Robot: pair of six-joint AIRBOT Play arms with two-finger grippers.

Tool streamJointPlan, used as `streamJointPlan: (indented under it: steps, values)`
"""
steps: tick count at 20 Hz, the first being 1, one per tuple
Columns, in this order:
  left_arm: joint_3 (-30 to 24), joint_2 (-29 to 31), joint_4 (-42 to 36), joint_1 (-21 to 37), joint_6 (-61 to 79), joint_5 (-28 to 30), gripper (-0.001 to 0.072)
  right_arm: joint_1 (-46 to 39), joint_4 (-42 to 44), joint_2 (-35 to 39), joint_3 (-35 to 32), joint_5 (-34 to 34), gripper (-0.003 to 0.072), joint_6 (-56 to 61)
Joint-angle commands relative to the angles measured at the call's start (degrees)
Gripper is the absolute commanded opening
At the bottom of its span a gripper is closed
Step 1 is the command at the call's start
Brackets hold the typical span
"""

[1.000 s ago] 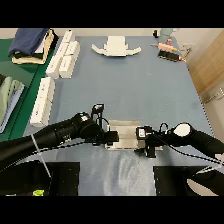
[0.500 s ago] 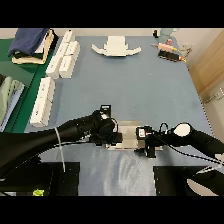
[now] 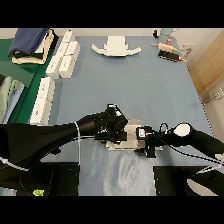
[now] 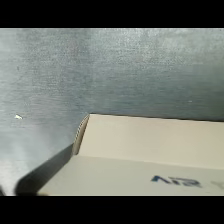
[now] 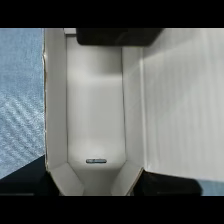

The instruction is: Fold the box.

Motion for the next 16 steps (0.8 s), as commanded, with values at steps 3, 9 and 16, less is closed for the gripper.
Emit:
streamJointPlan:
  steps: [3,9,16]
  values:
    - [1.77,-1.95,2.34,-1.2,-3.3,-1.9,0.0015,0.02,0.0,0.02,-0.02,0.02,0.0505,0.0]
    - [1.92,-1.88,2.27,-1.9,-4.22,-3.61,0.0017,0.02,0.0,0.02,-0.02,0.02,0.0505,0.0]
    - [5.75,-1.77,4.28,-1.44,-4.13,-9.66,0.0653,0.02,0.0,0.02,-0.02,0.02,0.0505,0.0]
